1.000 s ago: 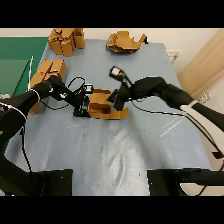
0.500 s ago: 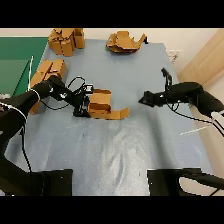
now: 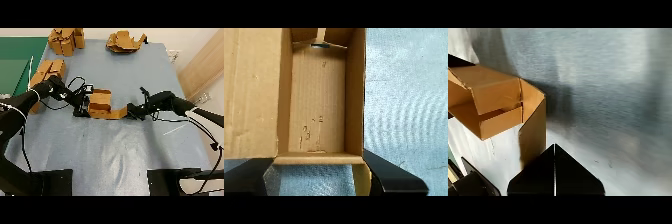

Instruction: Fold the box.

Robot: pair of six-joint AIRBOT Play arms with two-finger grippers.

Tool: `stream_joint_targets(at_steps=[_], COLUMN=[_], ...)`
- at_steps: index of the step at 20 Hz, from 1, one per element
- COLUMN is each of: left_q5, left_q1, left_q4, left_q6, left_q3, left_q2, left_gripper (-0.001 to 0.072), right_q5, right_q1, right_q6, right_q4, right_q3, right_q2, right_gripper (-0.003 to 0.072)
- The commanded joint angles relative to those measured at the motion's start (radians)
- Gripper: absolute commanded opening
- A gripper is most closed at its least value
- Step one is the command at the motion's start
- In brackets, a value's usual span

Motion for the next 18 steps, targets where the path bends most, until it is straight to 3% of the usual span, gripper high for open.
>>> stream_joint_targets(at_steps=[1,7,8,9,10,17,18], left_q5=[0.000,0.000,-0.001,-0.001,0.000,-0.001,0.000], left_q1=[0.000,0.000,0.000,0.000,0.000,0.000,0.000], left_q4=[0.001,0.000,0.001,0.001,0.001,0.001,0.001], left_q6=[0.000,0.000,0.000,-0.002,-0.003,-0.003,-0.003], left_q3=[0.000,0.000,0.000,0.000,0.000,0.000,0.000], left_q2=[0.000,0.000,0.000,0.000,0.000,0.000,0.000], left_gripper=[0.0283,0.0283,0.0283,0.0283,0.0283,0.0283,0.0283], right_q5=[0.026,-0.035,-0.050,-0.064,-0.072,-0.066,-0.051], right_q1=[0.062,0.089,0.089,0.089,0.089,0.121,0.129], right_q6=[-0.019,-0.067,-0.070,-0.071,-0.071,-0.082,-0.082], right_q4=[0.047,0.074,0.080,0.080,0.084,0.121,0.122], right_q3=[0.031,0.167,0.176,0.182,0.182,0.182,0.182], right_q2=[-0.042,-0.063,-0.063,-0.063,-0.063,-0.066,-0.070], right_gripper=[-0.0001,0.0002,0.0029,0.0145,0.0189,0.0195,0.0249])
